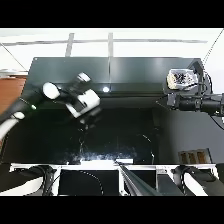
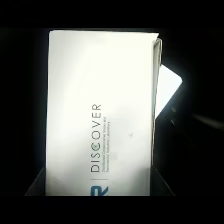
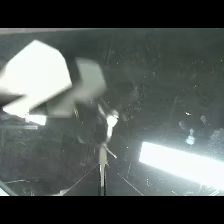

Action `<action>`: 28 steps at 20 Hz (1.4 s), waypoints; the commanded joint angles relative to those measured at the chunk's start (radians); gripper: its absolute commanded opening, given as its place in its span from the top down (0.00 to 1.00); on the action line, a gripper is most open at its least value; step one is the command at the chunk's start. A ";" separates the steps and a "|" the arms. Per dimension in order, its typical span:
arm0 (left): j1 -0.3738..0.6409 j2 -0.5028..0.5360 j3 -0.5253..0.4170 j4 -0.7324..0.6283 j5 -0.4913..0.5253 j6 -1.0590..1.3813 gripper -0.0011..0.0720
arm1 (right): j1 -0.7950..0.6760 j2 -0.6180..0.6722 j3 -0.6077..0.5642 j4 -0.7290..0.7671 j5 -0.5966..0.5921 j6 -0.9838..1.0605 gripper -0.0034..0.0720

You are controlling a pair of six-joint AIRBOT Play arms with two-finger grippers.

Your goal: Fold the box and place the chain.

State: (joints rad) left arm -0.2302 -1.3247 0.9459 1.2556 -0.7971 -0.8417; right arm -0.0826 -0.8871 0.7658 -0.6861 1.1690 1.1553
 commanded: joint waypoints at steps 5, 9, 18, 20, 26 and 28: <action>0.503 -0.339 0.510 0.028 0.015 -0.190 0.43 | 0.000 0.000 0.001 0.001 -0.010 0.000 0.90; 0.570 -0.564 0.793 0.003 0.014 -0.247 0.43 | 0.000 0.000 0.000 0.000 -0.036 0.001 0.90; 0.549 -0.705 0.934 0.041 -0.006 -0.249 0.00 | 0.000 0.000 0.000 0.000 -0.035 0.032 0.90; 0.542 -0.673 1.020 0.081 -0.100 -0.249 0.00 | 0.000 0.000 0.000 0.000 -0.045 0.031 0.90; 0.541 -0.465 1.086 0.077 -0.540 -0.423 0.95 | -0.001 0.000 0.023 -0.046 -0.120 0.031 0.90; 0.538 -0.364 0.969 -0.053 -0.645 -0.494 0.95 | -0.001 0.001 0.103 -0.203 -0.082 0.040 0.90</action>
State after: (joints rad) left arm 0.3111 -1.8080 2.0010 1.3132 -1.2350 -1.2327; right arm -0.0826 -0.8871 0.8074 -0.7475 1.0805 1.1866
